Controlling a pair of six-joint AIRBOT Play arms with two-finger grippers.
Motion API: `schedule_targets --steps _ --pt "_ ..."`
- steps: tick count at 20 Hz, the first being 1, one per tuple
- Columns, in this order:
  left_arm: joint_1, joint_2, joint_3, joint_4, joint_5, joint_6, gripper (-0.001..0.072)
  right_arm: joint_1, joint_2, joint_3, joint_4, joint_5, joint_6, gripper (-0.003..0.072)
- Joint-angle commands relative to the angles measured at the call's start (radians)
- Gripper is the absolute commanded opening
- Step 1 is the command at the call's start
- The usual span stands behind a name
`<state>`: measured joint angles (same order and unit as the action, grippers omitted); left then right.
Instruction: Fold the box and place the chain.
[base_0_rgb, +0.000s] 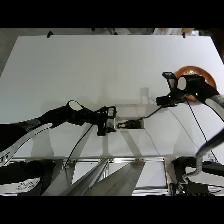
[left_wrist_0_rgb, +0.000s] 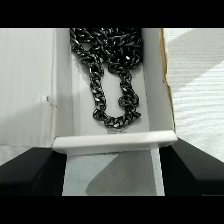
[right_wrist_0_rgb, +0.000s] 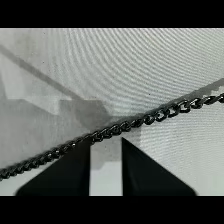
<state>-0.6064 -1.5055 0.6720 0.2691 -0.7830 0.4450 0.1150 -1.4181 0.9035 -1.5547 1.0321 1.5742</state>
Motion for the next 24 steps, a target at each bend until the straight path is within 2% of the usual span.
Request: schedule_targets --steps 1,6,13,19,24 --pt "0.000 0.000 0.000 0.000 0.000 0.000 0.0331 -0.001 -0.011 -0.001 -0.002 0.008 -0.004 0.0013" --pt "0.000 0.000 0.000 0.000 0.000 0.000 0.0331 0.017 0.037 -0.001 -0.002 0.073 -0.033 0.0012" --pt "0.000 0.000 0.000 0.000 0.000 0.000 0.0331 0.146 0.308 -0.001 0.009 0.126 -0.050 0.0012" --pt "0.000 0.000 0.000 0.000 0.000 0.000 0.0331 0.316 0.531 -0.001 0.192 0.187 -0.056 0.0012" --pt "0.000 0.000 0.000 0.000 0.000 0.000 0.0331 0.442 0.566 -0.001 0.327 0.159 -0.053 0.0012"
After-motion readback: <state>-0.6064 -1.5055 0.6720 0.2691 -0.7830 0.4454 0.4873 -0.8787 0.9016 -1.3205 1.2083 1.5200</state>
